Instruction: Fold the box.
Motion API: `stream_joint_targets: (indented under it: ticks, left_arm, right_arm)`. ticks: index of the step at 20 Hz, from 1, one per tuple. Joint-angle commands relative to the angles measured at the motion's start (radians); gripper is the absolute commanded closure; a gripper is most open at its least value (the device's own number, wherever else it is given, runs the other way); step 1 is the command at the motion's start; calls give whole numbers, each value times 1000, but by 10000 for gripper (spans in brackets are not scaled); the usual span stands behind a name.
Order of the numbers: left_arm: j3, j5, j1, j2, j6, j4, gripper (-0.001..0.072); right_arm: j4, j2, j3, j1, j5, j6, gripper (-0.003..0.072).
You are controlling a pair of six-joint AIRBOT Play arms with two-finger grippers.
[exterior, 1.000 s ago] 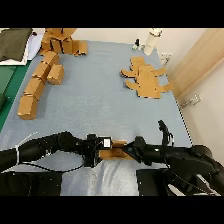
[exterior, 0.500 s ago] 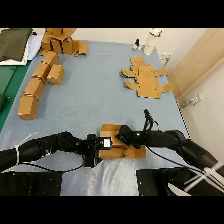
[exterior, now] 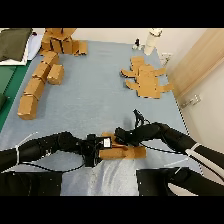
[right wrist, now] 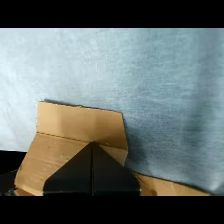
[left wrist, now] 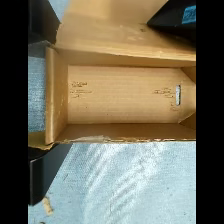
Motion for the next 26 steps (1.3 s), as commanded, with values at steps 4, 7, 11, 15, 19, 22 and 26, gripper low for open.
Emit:
stream_joint_targets:
  ticks: [4,7,11,15,19,22,26]
  left_arm:
    - [1,0,0,0,3,1,186]
    - [1,0,0,0,3,1,186]
    - [1,0,0,0,3,1,186]
    - [1,0,0,0,3,1,186]
    - [1,0,0,0,3,1,186]
    - [1,0,0,0,3,1,186]
    - [1,0,0,0,3,1,186]
  right_arm:
    - [-24,-12,3,0,-10,-84,685]
    - [-72,130,3,0,-38,-139,685]
    - [-373,434,3,0,-255,-166,683]
    - [-510,607,3,0,-567,-379,407]
    - [-457,590,2,5,-646,-658,235]
    - [-412,486,2,5,-569,-813,155]
    - [-290,330,3,34,-479,-1083,155]
